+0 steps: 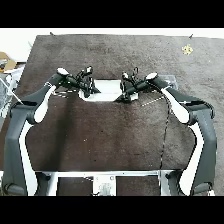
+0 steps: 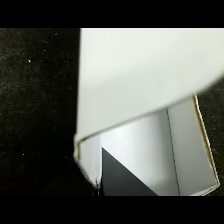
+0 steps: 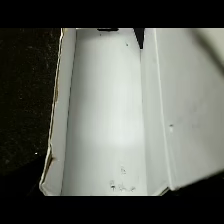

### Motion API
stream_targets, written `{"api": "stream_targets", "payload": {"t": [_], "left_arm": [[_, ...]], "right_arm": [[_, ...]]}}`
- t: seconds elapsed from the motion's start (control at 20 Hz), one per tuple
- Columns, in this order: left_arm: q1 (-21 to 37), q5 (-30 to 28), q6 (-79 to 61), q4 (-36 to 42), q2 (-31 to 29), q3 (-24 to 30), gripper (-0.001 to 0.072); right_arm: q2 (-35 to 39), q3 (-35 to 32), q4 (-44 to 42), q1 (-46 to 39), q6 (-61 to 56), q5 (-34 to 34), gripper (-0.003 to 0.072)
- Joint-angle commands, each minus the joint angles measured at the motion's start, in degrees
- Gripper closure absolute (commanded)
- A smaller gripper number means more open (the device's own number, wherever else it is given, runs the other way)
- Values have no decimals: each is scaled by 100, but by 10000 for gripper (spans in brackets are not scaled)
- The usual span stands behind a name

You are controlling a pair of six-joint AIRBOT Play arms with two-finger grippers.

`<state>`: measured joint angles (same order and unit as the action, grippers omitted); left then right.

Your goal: Fold the box and place the chain.

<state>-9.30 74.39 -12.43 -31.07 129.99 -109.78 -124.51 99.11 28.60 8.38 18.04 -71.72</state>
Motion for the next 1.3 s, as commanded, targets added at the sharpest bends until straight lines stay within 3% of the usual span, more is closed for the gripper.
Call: {"api": "stream_targets", "payload": {"t": [0.0,1.25], "left_arm": [[7,-4,0,0,0,-7,698],[7,11,0,197,-4,-9,698]], "right_arm": [[-4,4,35,2,-9,103,300],[-4,4,31,0,-9,103,299]]}}
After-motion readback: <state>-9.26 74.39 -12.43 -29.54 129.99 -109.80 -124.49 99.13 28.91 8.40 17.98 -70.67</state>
